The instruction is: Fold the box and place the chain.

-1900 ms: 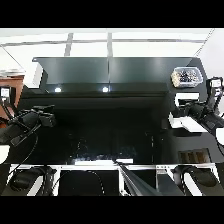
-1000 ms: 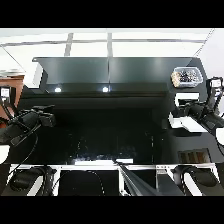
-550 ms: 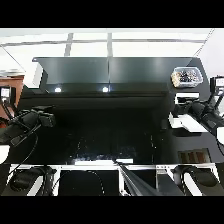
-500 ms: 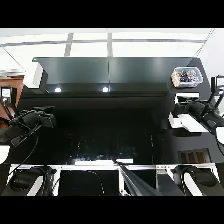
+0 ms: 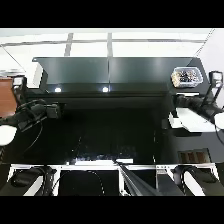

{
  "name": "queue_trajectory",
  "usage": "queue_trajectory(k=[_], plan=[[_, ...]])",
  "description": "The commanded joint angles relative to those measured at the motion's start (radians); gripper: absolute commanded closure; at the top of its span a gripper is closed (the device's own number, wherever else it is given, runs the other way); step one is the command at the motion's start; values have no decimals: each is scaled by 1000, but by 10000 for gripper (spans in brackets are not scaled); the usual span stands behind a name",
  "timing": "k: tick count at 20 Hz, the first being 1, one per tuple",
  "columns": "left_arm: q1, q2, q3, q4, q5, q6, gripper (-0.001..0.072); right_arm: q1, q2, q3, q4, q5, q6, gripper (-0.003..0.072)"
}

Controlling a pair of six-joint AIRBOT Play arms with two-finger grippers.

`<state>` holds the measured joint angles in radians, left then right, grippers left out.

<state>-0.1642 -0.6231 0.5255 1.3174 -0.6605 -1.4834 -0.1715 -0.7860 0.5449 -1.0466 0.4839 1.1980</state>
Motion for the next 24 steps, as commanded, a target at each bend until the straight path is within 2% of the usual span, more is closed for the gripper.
queue_trajectory(k=[1,2,6,10,13,18,24], plan=[[1,-160,132,63,-232,-103,1,-176,-157,166,-47,57,71,-34],[0,-192,153,63,-264,-135,1,-223,-209,220,-48,65,69,-34],[1,-248,158,66,-264,-174,2,-385,-387,402,-88,163,70,-34],[1,-250,158,66,-261,-175,1,-548,-538,603,-105,357,89,-34],[1,-250,158,66,-251,-174,2,-639,-641,740,-164,453,89,-34],[-1,-250,158,65,-237,-174,2,-761,-743,782,-192,486,79,-34],[-1,-250,158,57,-238,-174,2,-769,-855,830,-146,634,-206,-34]])
